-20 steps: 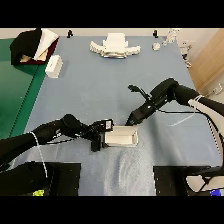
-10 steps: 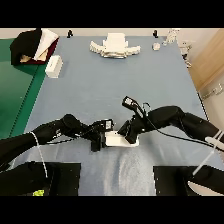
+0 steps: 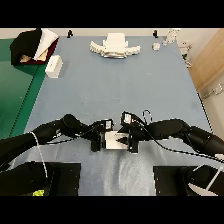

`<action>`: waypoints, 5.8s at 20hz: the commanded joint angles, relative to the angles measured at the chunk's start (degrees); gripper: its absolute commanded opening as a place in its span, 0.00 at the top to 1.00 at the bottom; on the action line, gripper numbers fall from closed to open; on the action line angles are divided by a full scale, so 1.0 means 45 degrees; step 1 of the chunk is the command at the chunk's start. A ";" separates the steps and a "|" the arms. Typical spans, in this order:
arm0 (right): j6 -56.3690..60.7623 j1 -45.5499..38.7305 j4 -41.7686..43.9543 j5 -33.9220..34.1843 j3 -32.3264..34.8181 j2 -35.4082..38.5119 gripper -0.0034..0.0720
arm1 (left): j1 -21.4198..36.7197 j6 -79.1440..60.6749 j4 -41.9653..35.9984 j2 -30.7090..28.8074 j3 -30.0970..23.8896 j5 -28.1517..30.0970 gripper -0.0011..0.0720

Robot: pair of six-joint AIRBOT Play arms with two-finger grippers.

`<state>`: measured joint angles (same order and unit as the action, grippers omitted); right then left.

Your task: Fold the box.

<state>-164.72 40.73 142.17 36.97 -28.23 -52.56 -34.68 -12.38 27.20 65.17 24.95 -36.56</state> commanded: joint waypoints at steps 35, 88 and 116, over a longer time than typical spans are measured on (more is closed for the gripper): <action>-0.1059 0.1666 -0.3599 -0.3133 0.1263 0.1909 0.32 | 0.0005 0.0000 0.0000 0.0000 0.0010 0.0005 0.35; -0.0835 0.1656 -0.3555 -0.2924 0.1341 0.2103 0.41 | 0.0005 0.0000 0.0000 -0.0005 0.0010 0.0005 0.35; -0.0398 0.1666 -0.3570 -0.2846 0.1345 0.1219 0.55 | 0.0005 -0.0005 0.0000 0.0000 0.0010 0.0005 0.35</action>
<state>-166.56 48.16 125.32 23.07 -22.15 -47.00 -34.68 -12.40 27.20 65.17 24.95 -36.53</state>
